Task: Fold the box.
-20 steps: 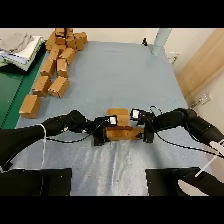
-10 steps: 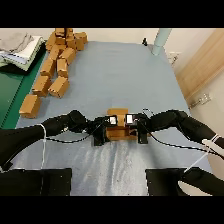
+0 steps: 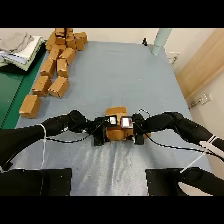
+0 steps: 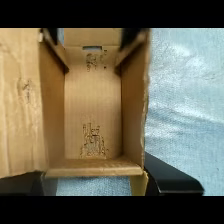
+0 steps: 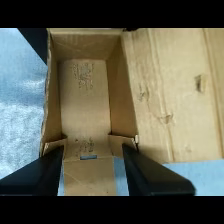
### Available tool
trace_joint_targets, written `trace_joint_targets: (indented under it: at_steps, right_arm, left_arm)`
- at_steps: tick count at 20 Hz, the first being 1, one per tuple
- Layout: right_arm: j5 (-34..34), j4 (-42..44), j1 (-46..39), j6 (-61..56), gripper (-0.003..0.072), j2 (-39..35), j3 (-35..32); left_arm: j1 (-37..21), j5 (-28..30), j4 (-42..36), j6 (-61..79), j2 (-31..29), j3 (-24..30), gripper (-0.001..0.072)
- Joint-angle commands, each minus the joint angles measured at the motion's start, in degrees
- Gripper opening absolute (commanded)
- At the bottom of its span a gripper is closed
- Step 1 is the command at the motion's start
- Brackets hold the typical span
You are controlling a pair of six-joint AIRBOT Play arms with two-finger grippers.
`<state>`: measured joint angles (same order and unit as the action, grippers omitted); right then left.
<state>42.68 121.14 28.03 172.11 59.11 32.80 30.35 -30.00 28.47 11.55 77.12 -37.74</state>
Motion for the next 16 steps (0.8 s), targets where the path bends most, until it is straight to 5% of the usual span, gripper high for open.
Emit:
trace_joint_targets:
  at_steps: [1, 6, 8, 11, 14, 16]
  right_arm:
    - [0.31, 0.79, 0.33, 0.02, 0.0598, 0.72, -0.28]
    - [0.87, -0.04, 0.31, -0.92, 0.0587, 0.33, -0.24]
    - [2.56, -4.83, 0.31, -9.01, 0.0444, -1.84, 0.00]
    - [6.27, -27.43, 0.28, -36.20, 0.0020, -7.34, 1.38]
    - [8.31, -51.98, -0.63, -65.33, 0.0004, -12.55, 1.66]
    - [13.25, -57.94, -3.85, -79.71, 0.0004, -13.49, 1.64]
  left_arm:
    - [0.00, 0.00, 0.02, 0.02, 0.02, -0.04, 0.0401]
    - [0.00, 0.00, 0.02, 0.02, 0.02, -0.04, 0.0401]
    - [0.00, 0.00, 0.02, 0.02, 0.02, -0.04, 0.0401]
    - [0.00, 0.00, 0.02, 0.02, 0.02, -0.04, 0.0402]
    - [0.00, 0.00, 0.02, 0.02, 0.02, -0.04, 0.0401]
    - [0.00, 0.00, 0.02, 0.02, 0.02, -0.04, 0.0401]
